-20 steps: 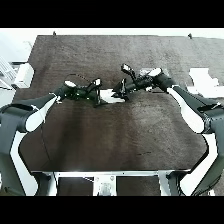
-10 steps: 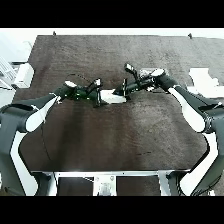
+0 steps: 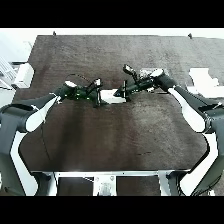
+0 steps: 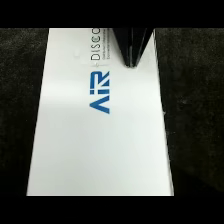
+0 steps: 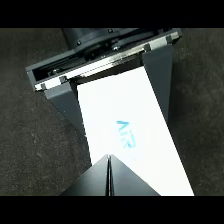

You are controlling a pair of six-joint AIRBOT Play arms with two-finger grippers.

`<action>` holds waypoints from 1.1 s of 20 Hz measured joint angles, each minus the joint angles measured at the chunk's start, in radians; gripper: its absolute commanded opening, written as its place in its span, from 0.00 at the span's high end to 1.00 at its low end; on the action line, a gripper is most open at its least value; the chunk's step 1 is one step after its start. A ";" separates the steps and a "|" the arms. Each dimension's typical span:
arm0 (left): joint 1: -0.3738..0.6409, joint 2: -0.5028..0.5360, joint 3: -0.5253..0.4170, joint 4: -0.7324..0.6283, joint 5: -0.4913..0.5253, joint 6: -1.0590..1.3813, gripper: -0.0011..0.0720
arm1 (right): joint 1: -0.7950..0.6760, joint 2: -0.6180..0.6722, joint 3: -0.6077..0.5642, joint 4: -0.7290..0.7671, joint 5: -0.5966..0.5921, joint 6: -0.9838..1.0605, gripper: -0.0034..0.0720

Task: Fold the box and place the chain.

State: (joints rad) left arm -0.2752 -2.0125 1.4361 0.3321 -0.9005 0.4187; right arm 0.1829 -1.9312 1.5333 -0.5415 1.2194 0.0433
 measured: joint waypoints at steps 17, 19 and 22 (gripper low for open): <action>0.000 0.000 0.000 0.000 0.002 0.000 0.34 | -0.039 0.349 -0.082 0.135 -0.020 0.074 0.95; 0.000 0.000 0.000 0.000 0.002 0.000 0.34 | -0.071 0.463 -0.169 0.147 -0.052 0.107 0.95; 0.000 0.000 0.000 0.000 0.002 0.000 0.34 | -0.148 0.647 -0.372 0.142 -0.132 0.147 0.94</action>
State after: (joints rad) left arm -0.2752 -2.0121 1.4357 0.3317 -0.8989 0.4187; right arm 0.0353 -1.2846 1.1618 -0.3996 1.0878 0.1905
